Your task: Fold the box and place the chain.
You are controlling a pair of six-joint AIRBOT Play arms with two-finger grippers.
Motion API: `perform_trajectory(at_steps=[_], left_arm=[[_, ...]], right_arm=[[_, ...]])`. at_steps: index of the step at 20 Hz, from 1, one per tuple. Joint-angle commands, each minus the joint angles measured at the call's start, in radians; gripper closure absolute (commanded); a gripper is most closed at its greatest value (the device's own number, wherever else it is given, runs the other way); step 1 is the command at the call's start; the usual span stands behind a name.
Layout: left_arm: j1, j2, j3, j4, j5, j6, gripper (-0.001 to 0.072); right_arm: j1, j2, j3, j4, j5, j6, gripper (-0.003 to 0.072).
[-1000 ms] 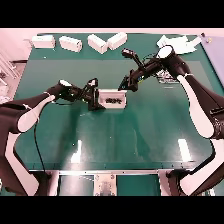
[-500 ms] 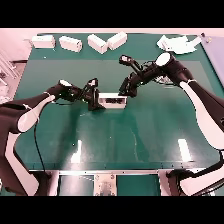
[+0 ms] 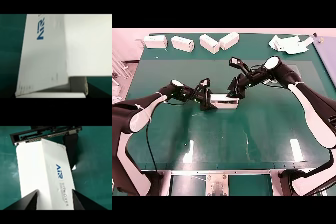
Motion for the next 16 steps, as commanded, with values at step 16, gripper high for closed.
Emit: perform_trajectory(at_steps=[16], left_arm=[[0.001,0.000,0.001,0.000,0.000,0.000,0.0075]], right_arm=[[0.000,-0.045,0.035,-0.012,0.054,-0.103,0.0114]])
